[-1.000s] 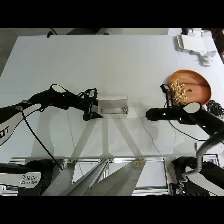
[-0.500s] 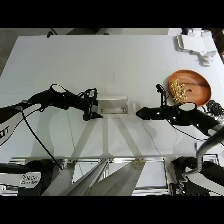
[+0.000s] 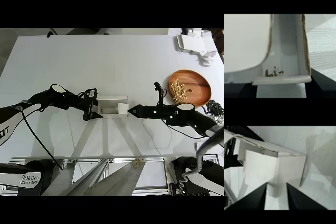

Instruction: Fold the box and place the chain.

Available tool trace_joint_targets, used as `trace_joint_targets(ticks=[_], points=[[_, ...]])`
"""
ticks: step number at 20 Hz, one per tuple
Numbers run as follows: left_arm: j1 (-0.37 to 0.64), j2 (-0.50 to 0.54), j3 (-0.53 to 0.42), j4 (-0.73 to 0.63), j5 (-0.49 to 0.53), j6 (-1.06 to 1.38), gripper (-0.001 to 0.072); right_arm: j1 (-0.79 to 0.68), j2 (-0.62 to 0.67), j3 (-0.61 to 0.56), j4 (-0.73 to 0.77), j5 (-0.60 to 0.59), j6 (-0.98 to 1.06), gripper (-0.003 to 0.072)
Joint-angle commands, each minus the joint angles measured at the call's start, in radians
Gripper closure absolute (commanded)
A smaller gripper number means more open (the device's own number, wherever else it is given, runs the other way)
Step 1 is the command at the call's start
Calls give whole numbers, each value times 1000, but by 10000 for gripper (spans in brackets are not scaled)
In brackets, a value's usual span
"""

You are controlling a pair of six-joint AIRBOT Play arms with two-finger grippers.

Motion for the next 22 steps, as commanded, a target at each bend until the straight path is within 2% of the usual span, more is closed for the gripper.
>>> trace_joint_targets(ticks=[1, 6, 9, 11, 18, 20, 22], points=[[0, 0, 1, 0, 0, 0, 498, 4, -1, 1, 24, -19, -21, 328], [0, 0, 1, 0, 0, 0, 498, 77, -1, 48, -7, -127, -13, 323], [0, 0, 1, 0, 0, 0, 498, 129, -1, 98, -217, -197, 185, 322], [0, 0, 1, 0, 0, 0, 498, 163, -1, 111, -313, -231, 319, 229], [0, 0, 1, 0, 0, 0, 498, 259, -1, 166, -356, -327, 386, 230], [0, 0, 1, 0, 0, 0, 498, 271, -2, 166, -471, -334, 422, 230], [0, 0, 1, 0, 0, 0, 498, 284, -3, 166, -634, -358, 585, 230]])
